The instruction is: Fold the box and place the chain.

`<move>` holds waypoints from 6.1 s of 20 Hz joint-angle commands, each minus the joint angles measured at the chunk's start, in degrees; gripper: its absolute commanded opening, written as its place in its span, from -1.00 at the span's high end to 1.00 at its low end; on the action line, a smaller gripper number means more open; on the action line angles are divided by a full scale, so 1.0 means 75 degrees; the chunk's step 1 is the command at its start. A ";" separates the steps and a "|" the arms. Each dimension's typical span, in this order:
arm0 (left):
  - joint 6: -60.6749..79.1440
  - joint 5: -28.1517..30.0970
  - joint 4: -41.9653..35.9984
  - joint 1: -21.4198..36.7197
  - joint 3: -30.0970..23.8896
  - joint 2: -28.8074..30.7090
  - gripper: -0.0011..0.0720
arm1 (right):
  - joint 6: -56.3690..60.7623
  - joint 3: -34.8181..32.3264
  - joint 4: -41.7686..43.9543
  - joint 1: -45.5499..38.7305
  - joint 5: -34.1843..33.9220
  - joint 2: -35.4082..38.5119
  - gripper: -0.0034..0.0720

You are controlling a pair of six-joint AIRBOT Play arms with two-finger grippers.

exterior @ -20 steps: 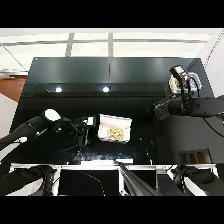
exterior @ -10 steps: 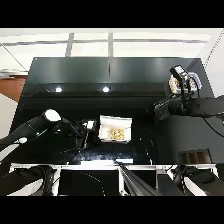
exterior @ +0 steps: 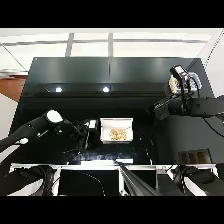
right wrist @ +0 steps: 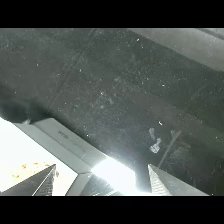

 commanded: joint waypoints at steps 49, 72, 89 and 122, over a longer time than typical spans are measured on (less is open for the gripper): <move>-0.0393 0.1635 -0.0609 -0.0822 0.0009 -0.0134 -0.95 | 0.0006 -0.0006 0.0000 0.0000 0.0122 -0.0003 -0.95; -0.0245 0.2110 -0.1003 -0.1306 0.0055 -0.0137 -0.92 | 0.0029 -0.0006 0.0000 0.0000 0.0122 -0.0003 -0.95; -0.0542 0.2113 -0.0935 -0.1297 0.0058 0.0006 -0.96 | 0.0032 -0.0006 0.0000 0.0000 0.0122 -0.0003 -0.95; 0.0184 0.1652 -0.1058 -0.1116 0.0280 -0.0184 -0.94 | 0.1072 -0.0227 -0.1026 -0.0003 -0.0842 -0.0012 -0.77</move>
